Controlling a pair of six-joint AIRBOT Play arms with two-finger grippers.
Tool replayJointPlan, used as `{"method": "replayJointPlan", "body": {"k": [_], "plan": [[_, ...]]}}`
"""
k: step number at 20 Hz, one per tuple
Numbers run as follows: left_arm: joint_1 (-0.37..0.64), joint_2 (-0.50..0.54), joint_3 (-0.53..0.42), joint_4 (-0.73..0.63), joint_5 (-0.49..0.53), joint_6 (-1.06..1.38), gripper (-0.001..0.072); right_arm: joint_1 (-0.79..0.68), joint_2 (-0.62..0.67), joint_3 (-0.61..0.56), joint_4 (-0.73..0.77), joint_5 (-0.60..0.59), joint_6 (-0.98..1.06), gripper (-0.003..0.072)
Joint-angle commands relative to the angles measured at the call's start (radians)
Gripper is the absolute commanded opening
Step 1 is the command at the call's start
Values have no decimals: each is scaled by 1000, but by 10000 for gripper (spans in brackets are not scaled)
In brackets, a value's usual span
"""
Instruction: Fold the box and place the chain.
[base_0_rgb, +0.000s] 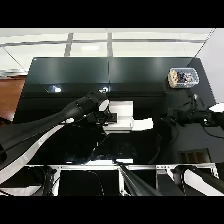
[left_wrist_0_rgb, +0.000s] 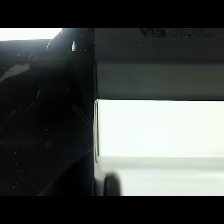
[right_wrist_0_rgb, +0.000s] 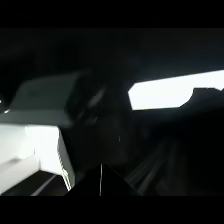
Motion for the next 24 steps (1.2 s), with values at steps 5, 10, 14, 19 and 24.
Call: {"method": "replayJointPlan", "body": {"k": [5,10,14,19,24], "plan": [[0,0,1,-2,-1,0,26,205,-255,-9,312,54,-213,14],[0,0,1,-2,-1,0,26,296,-258,104,266,100,-232,16],[0,0,1,-2,-1,0,26,298,-258,187,218,218,-218,637],[0,0,1,-2,-1,0,26,352,-258,218,218,229,-192,494],[0,0,1,-2,-3,0,26,443,-258,290,134,183,-92,432]]}}
